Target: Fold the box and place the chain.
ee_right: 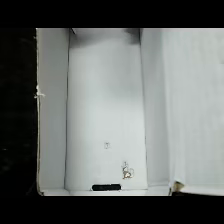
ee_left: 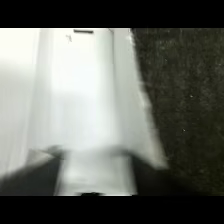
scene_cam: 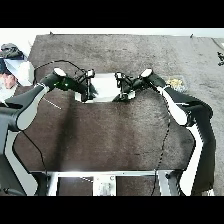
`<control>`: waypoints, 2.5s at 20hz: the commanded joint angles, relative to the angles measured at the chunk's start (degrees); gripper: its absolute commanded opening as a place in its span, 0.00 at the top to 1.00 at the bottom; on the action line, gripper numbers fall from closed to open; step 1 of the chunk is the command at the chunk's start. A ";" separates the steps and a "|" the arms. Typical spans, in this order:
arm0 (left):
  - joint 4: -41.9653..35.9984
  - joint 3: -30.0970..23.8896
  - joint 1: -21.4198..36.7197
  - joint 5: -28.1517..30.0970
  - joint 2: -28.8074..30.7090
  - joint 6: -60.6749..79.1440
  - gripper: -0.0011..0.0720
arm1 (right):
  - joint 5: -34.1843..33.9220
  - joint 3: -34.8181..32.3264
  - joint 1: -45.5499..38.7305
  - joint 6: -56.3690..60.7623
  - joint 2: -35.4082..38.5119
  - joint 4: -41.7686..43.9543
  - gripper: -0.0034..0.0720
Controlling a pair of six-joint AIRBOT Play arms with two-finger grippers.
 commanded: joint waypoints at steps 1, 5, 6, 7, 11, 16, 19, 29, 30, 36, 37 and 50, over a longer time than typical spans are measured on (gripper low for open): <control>-1.31 -0.02 -0.02 0.46 -0.09 0.11 0.17 | -0.42 0.07 -0.02 0.04 0.00 0.15 0.39; -0.94 -0.02 0.04 1.16 -0.09 0.11 0.17 | -0.42 0.07 -0.02 0.04 0.00 0.15 0.39; -0.90 -0.02 0.04 1.25 -0.09 0.11 0.18 | -0.42 0.07 -0.02 0.04 0.00 0.15 0.39; -0.52 -0.02 0.04 1.22 -0.09 0.11 0.30 | -0.42 0.07 -0.02 0.04 0.00 0.15 0.39; 4.28 -0.02 0.46 0.46 -0.09 0.13 0.88 | -0.44 0.07 -0.02 0.04 0.00 0.15 0.39; 4.92 0.02 2.91 -1.60 0.50 0.15 0.97 | -0.42 0.07 -0.02 0.04 0.00 0.15 0.39; 5.29 0.02 4.33 -2.62 2.93 -0.31 0.97 | -0.42 0.07 -0.02 0.04 0.00 0.15 0.39; 9.11 -0.07 11.26 0.11 17.90 -38.40 0.98 | -0.42 0.07 -0.02 0.04 0.00 0.15 0.39; 10.21 -0.22 12.44 0.66 18.86 -42.25 0.98 | -0.42 0.07 -0.02 0.04 0.00 0.15 0.39; 11.02 -8.76 18.88 2.34 19.85 -56.04 0.98 | -0.42 0.07 -0.02 0.04 0.00 0.15 0.39; 11.04 -10.95 19.30 3.67 19.82 -57.86 0.98 | -0.44 0.07 -0.02 0.04 0.00 0.15 0.39; 3.67 -19.61 13.27 11.74 11.43 -65.05 0.98 | -0.42 0.07 0.02 0.04 0.00 0.17 0.39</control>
